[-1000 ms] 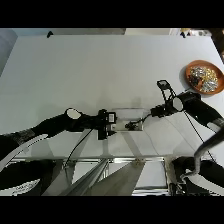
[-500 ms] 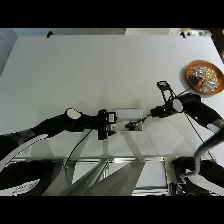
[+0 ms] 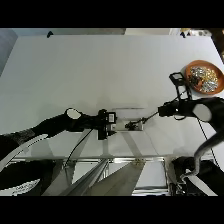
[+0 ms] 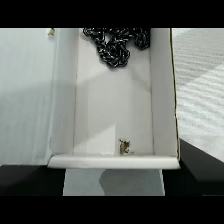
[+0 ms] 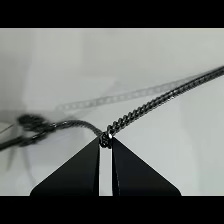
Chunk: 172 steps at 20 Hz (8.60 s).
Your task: Fold the box and place the chain.
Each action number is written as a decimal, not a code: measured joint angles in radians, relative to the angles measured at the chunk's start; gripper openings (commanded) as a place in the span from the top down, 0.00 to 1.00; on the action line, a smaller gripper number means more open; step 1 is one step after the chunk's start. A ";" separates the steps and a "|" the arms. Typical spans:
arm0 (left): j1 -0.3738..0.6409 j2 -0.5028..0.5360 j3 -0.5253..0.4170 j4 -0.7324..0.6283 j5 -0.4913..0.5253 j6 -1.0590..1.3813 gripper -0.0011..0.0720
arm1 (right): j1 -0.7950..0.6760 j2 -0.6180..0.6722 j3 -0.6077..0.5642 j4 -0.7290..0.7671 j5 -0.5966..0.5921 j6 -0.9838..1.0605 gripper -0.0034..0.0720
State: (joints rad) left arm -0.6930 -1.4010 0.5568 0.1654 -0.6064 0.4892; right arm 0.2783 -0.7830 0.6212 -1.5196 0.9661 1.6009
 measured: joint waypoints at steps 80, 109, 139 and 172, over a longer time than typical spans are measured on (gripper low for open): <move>0.000 0.000 0.000 0.000 0.000 0.000 0.47 | 0.170 -0.039 -0.264 0.444 -0.220 -1.498 0.91; 0.000 0.000 0.000 0.000 0.000 0.000 0.47 | 0.167 -0.140 0.232 0.651 0.164 -1.029 0.93; 0.000 0.000 0.000 0.000 0.000 0.000 0.47 | -0.169 -0.286 0.195 0.071 -0.021 -0.256 0.36; 0.000 0.000 0.000 0.000 0.000 0.000 0.47 | -0.119 -0.566 0.188 -0.048 -0.046 -0.134 0.93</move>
State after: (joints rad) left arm -0.6930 -1.4010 0.5568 0.1654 -0.6067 0.4896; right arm 0.1596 -1.3491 0.8089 -1.5673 0.9199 1.4666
